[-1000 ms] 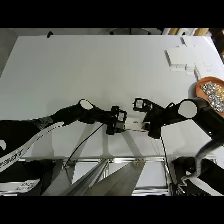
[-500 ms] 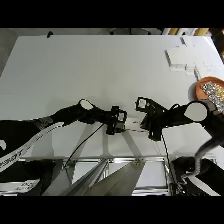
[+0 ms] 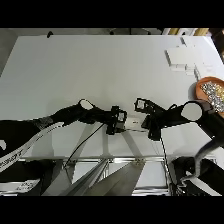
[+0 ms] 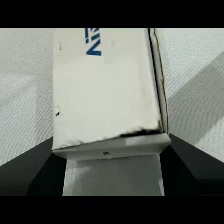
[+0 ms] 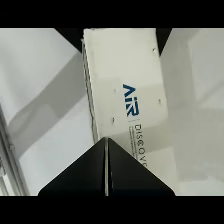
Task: Fold the box and place the chain.
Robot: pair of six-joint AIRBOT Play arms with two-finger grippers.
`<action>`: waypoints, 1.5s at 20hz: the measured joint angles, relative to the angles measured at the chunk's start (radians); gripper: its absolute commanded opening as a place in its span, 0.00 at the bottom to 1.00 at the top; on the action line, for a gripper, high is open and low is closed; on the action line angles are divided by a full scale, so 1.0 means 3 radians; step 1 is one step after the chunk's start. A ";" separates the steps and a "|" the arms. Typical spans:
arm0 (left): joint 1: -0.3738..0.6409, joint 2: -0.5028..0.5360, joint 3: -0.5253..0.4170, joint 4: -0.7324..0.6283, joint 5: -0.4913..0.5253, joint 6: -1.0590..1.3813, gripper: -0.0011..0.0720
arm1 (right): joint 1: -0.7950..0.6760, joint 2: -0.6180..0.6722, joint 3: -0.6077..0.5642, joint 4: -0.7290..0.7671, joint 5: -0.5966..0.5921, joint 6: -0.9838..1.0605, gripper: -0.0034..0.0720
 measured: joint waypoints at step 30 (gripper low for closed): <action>0.0000 0.0000 0.0000 0.0000 0.0000 -0.0001 0.11 | 0.0000 0.0632 0.0099 -0.0712 0.0065 0.1414 0.07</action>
